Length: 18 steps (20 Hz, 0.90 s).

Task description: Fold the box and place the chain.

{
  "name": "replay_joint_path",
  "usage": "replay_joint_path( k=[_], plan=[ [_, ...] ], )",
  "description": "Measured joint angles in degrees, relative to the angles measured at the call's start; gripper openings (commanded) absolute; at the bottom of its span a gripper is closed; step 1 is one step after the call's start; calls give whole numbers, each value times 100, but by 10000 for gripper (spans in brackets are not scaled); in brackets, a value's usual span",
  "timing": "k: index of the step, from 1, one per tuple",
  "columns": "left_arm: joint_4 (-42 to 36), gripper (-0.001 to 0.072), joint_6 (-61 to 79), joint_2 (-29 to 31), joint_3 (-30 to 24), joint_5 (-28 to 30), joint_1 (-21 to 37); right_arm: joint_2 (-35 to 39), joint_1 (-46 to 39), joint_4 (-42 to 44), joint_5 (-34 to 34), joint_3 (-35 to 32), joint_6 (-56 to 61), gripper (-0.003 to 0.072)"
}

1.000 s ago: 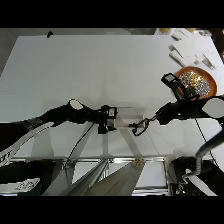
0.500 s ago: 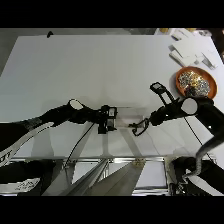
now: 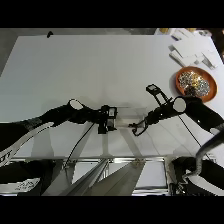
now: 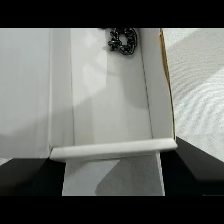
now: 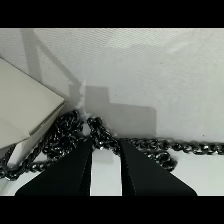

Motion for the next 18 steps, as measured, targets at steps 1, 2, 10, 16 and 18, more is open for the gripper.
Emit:
replay_joint_path(
  k=[1, 2, 10, 16, 18],
  plan=[
    [0, 9, 0, 0, 0, 0, 0, -61, 39, 4, -20, 0, 0, 168],
    [2, 9, 0, 0, -2, 0, 0, -125, 94, 7, -37, 0, -2, 152],
    [2, 9, 0, 0, 0, 0, 0, -249, 278, -212, -81, -2, 192, 18],
    [0, 9, 0, 0, 0, 0, 0, 793, 282, -1003, 223, -7, 623, 18],
    [0, 9, 0, 0, 0, 0, 0, 1320, 284, -1123, 378, 13, 682, 18]
  ],
)
